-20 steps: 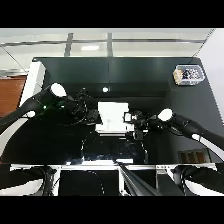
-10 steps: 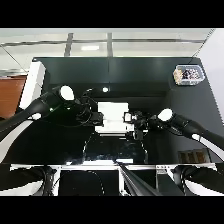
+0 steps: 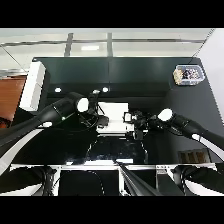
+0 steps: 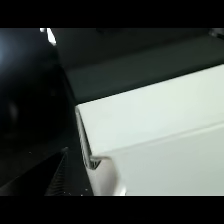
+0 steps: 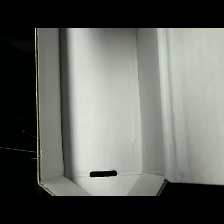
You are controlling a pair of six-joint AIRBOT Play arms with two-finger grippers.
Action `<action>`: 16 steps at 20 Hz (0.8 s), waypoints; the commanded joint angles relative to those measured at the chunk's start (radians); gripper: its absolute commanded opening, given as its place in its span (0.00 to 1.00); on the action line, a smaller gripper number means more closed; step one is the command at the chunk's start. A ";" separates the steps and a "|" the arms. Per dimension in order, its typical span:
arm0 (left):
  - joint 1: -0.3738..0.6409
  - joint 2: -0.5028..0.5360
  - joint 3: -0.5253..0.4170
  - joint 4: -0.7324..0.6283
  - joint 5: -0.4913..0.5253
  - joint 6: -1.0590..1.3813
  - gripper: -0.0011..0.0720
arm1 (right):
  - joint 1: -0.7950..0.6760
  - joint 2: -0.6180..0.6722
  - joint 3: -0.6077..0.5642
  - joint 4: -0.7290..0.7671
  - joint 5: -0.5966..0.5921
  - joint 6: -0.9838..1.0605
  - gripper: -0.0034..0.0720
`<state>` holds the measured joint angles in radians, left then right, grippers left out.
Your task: Fold the box and place the chain.
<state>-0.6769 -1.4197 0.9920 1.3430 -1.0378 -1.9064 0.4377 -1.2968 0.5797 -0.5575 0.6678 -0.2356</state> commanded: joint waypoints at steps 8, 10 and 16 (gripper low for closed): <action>-0.076 -0.030 0.029 0.188 0.006 -0.330 0.62 | 0.001 0.000 0.001 0.000 0.000 0.000 0.34; -0.080 -0.041 0.029 0.198 -0.032 -0.330 0.62 | 0.001 0.000 0.001 0.000 0.001 0.000 0.34; -0.089 -0.053 0.029 0.175 -0.024 -0.343 0.62 | 0.001 0.000 0.001 0.000 0.001 0.000 0.34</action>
